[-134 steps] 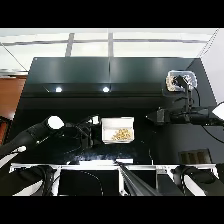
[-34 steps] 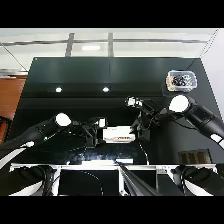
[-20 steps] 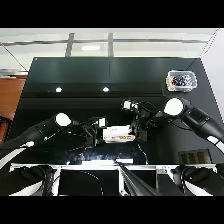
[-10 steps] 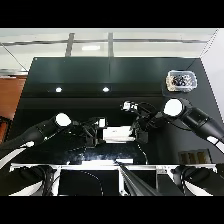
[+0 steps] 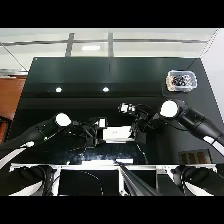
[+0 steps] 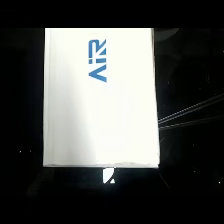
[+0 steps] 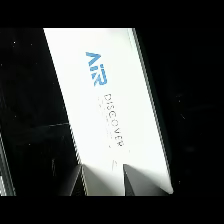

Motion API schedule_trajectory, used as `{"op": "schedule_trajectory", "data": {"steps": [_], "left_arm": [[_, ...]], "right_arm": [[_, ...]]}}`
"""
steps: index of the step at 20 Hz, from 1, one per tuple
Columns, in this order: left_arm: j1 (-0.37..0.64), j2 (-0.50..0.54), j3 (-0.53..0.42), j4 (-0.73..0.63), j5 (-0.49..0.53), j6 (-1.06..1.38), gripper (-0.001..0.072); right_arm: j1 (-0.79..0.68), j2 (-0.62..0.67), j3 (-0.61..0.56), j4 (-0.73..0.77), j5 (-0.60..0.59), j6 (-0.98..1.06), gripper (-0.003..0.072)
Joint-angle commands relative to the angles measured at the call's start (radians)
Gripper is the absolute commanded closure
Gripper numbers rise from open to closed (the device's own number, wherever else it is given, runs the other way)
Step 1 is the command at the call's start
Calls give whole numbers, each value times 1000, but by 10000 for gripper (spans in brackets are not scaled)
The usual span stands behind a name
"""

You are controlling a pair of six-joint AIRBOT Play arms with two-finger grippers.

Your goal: Fold the box and place the chain.

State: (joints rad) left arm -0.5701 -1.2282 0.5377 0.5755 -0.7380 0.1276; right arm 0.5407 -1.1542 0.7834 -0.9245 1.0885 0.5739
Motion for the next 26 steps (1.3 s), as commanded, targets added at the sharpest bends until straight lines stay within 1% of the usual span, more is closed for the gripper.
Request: {"op": "schedule_trajectory", "data": {"steps": [1, 2, 5, 6, 7, 8, 9, 12, 13, 14, 20, 24, 26], "left_arm": [[0, 0, 1, 0, 1, 0, 436], [0, 0, 1, 0, 1, 0, 436], [0, 0, 1, 0, 0, 0, 436], [0, 0, 1, 0, 0, 0, 436], [0, 0, 1, 0, 0, 0, 436], [0, 0, 1, 0, 0, 0, 436], [0, 0, 1, 0, 2, 0, 437], [0, 0, 0, 0, 0, 0, 437], [0, 0, 1, 0, 1, 0, 437], [0, 0, 0, 0, 1, 0, 436], [0, 0, 1, 0, 1, 0, 436], [0, 0, 0, 0, -2, -1, 436], [0, 0, 0, 0, -3, -1, 436]], "right_arm": [[6, -8, 6, 3, 4, 80, 355], [-1, -6, 19, 4, 42, 119, 355], [-61, 20, 73, 10, 208, 309, 356], [-91, 33, 74, 23, 259, 368, 389], [-121, 38, 72, 39, 310, 422, 528], [-140, 38, 63, 60, 336, 473, 625], [-148, 38, 37, 117, 318, 494, 673], [-141, 26, -92, 444, 111, 492, 674], [-133, 13, -129, 530, 51, 487, 674], [-123, -2, -148, 568, 12, 480, 673], [-45, -112, -156, 565, -131, 483, 674], [-45, -136, -158, 502, -161, 489, 673], [-44, -136, -158, 495, -161, 489, 673]]}}
